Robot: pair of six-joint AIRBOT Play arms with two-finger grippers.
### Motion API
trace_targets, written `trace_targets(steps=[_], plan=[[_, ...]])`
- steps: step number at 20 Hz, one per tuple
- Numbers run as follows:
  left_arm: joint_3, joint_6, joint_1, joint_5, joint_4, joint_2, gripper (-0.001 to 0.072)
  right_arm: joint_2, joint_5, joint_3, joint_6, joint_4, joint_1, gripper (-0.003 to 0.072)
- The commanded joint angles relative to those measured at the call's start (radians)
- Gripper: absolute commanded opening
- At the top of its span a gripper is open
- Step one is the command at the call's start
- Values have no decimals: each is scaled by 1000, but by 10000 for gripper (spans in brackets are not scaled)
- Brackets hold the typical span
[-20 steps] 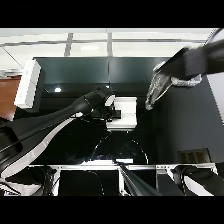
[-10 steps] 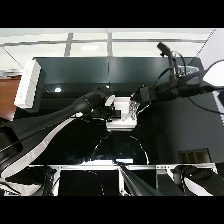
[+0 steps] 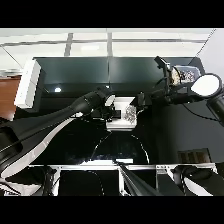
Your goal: Fold the box and place the chain.
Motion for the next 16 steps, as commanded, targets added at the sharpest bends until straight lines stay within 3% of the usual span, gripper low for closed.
trace_targets(steps=[1, 4, 7, 8, 9, 10, 12, 14, 16], plan=[[0, 0, 1, 0, 0, 0, 29, 2, 64, -6, 2, -50, -61, 358], [0, 0, 1, 0, 0, 0, 28, 23, 65, -24, -35, -198, -163, 358], [0, 0, 1, 0, 0, 0, 28, 31, -111, -134, -166, -243, -225, 360], [0, 0, 1, 0, 0, 0, 28, 31, -204, -181, -193, -269, -224, 417], [0, 0, 1, 0, 0, 0, 28, 26, -306, -227, -195, -280, -224, 700], [0, 0, 1, 0, 0, 0, 29, 13, -398, -262, -194, -286, -224, 720], [0, 0, 1, 0, 0, 0, 28, -45, -497, -270, -116, -319, -220, 686], [0, 0, 1, 0, 0, 0, 29, -113, -570, -250, 76, -469, -193, 680], [0, 0, 1, -1, 0, 0, 29, -201, -550, -183, 311, -709, -146, 680]])
